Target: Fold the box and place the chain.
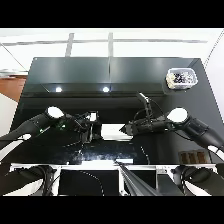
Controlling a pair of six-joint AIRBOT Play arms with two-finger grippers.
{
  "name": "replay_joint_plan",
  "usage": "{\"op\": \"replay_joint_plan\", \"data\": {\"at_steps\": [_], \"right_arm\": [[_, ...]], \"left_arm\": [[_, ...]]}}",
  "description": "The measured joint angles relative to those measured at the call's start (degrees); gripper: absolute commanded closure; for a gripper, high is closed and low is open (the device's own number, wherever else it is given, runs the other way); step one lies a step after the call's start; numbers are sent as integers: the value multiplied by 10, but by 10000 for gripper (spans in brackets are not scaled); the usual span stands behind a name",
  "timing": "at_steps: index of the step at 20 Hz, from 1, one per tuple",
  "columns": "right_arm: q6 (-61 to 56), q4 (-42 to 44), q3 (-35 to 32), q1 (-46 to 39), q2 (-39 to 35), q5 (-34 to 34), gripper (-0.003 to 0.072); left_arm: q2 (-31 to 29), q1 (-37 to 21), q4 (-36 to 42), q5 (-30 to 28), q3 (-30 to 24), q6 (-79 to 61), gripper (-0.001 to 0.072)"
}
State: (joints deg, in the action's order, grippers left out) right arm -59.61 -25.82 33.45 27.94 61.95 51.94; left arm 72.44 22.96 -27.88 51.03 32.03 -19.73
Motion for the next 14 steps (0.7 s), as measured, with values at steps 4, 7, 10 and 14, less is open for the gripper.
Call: {"op": "replay_joint_plan", "data": {"at_steps": [4, 7, 10, 14], "right_arm": [[2, 34, -9, 9, 38, -16, 655], [2, 42, -11, 16, 61, -21, 654], [2, 41, -11, 19, 70, -23, 654], [14, 16, 5, 6, 54, -5, 655]], "left_arm": [[0, 0, 0, 0, 0, 0, 302], [0, 0, 0, 0, 0, 0, 301], [0, 0, -1, 0, 0, -1, 301], [0, 0, 0, 0, 0, 0, 133]]}}
